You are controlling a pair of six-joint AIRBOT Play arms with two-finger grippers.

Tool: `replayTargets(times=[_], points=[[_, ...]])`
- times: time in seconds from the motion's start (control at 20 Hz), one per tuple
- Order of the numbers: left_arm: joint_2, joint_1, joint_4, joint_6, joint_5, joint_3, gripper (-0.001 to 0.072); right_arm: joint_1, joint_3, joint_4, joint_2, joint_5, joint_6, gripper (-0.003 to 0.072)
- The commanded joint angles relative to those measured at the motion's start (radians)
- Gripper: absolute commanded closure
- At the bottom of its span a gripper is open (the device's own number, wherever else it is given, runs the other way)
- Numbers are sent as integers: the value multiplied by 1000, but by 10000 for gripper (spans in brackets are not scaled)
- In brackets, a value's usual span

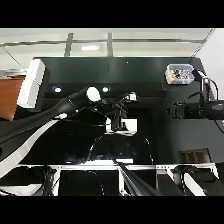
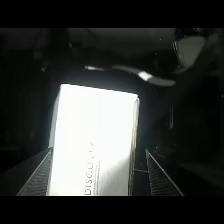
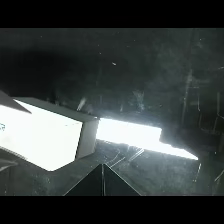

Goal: Fold the box and place the chain.

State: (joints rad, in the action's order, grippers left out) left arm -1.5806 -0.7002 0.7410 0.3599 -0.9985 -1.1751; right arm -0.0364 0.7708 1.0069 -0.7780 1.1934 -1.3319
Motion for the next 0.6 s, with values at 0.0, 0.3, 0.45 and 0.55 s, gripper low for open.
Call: replayTargets(times=[0.0,0.3,0.45,0.55], points=[[-8,-14,72,11,-55,-29,-8,0,0,0,1,-11,4,672],[-9,-59,214,79,-58,-69,-7,0,-3,1,0,-12,4,671],[-9,-86,288,156,-57,-70,-7,0,-3,1,0,-13,4,671],[-9,-103,349,235,-50,-70,-7,0,-3,1,0,-14,4,671]])
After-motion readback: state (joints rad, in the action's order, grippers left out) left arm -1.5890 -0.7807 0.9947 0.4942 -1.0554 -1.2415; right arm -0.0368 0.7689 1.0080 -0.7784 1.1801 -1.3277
